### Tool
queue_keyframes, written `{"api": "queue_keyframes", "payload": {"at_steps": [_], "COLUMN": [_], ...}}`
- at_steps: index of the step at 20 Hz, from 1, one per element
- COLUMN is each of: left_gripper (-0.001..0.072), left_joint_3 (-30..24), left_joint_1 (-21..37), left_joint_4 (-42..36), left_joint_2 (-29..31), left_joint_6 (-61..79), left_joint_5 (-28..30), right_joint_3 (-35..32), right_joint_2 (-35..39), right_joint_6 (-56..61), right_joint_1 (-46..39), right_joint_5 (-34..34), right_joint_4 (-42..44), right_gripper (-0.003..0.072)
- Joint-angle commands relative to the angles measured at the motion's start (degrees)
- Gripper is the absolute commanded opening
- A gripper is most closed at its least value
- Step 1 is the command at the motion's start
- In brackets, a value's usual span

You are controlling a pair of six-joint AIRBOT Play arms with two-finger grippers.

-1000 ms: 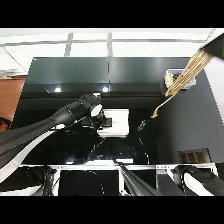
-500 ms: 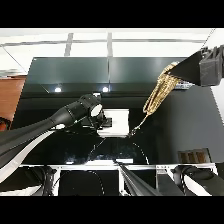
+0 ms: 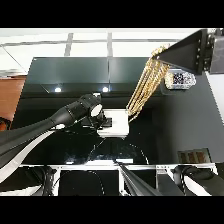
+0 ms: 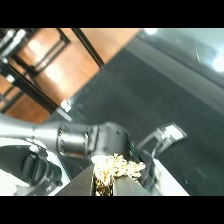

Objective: Fold the box and place the chain.

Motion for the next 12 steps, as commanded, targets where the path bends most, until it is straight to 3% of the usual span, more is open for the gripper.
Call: {"api": "queue_keyframes", "payload": {"at_steps": [1, 8, 12], "left_gripper": [0.0027, 0.0027, 0.0027], "left_joint_3": [0.02, 0.04, 0.04], "left_joint_1": [0.02, 0.02, 0.02], "left_joint_4": [0.02, 0.02, 0.02], "left_joint_2": [0.0, 0.0, 0.0], "left_joint_6": [0.02, 0.0, 0.02], "left_joint_5": [0.02, 0.02, 0.04], "right_joint_3": [0.0, 0.0, -0.02], "right_joint_2": [0.04, 0.02, -0.15], "right_joint_6": [-0.44, 1.27, 1.53], "right_joint_1": [2.1, 8.09, 8.17], "right_joint_5": [-4.39, -16.98, -15.26], "right_joint_4": [1.27, 1.27, -0.96], "right_gripper": [0.0016, 0.0016, 0.0016]}}
